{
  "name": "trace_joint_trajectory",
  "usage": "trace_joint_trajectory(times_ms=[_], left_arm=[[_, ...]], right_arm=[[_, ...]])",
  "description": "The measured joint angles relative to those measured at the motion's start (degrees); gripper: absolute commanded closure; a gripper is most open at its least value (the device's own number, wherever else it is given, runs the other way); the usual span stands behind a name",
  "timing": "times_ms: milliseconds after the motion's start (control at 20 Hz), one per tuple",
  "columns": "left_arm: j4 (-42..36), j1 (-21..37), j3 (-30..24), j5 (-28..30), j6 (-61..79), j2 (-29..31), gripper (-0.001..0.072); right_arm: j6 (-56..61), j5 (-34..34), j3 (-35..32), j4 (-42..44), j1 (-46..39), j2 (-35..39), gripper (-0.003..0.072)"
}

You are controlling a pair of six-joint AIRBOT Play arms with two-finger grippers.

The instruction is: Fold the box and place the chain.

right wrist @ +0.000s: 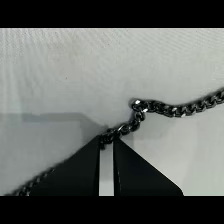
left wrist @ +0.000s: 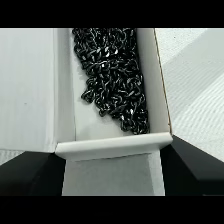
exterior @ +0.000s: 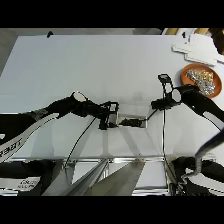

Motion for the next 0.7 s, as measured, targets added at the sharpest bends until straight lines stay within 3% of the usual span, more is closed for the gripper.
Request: trace_joint_trajectory(times_ms=[250,500,700], left_arm=[[-0.1,0.0,0.0,0.0,0.0,0.0,0.0503],[-0.2,0.0,0.0,0.0,0.0,0.0,0.0503],[-0.2,0.0,0.0,0.0,0.0,0.0,0.0503]], right_arm=[[-3.1,4.3,-0.1,0.4,0.2,4.3,0.0671],[-5.1,10.5,-0.1,1.4,4.5,16.2,0.0671],[-5.5,13.1,-0.1,7.5,11.5,26.4,0.0670]])
